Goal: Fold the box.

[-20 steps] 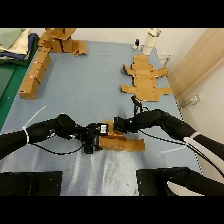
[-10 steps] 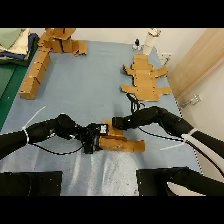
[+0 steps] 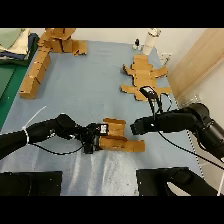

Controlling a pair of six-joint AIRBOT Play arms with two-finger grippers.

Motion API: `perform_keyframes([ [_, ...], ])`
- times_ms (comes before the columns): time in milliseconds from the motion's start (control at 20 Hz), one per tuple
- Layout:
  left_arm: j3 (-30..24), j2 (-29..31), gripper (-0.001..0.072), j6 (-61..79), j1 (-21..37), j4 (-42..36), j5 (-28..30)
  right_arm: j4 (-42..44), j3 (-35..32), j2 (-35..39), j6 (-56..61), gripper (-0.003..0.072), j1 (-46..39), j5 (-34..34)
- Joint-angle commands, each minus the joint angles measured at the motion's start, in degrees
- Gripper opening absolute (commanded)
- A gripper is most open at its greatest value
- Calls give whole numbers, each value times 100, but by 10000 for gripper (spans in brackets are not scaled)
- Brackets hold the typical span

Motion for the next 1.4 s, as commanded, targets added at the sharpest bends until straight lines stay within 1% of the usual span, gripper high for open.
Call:
perform_keyframes([
  [0,2,-2,606,2,-2,2,4,-197,-85,260,-245,2,9,-448],
  [100,2,-2,606,2,-2,2,2,-208,-153,258,-660,2,7,-483],
  [200,7,-2,606,-7,0,2,17,-225,-208,258,-654,2,7,-476],
  [400,7,55,606,-647,7,35,61,-225,-361,256,-654,2,7,-361],
  [550,2,223,606,-1108,90,509,33,-225,-531,256,-640,2,7,-345],
  [700,-2,426,606,-1471,459,852,-188,-221,-651,256,-599,2,7,-284],
  [850,-11,439,606,-1475,715,870,-570,-221,-669,256,-590,2,9,-155],
  [1150,-361,439,606,-1276,708,704,-428,-221,-667,256,-590,2,9,-9],
  [1350,-385,439,606,-1097,708,680,-435,-219,-667,256,-619,3,9,105],
])
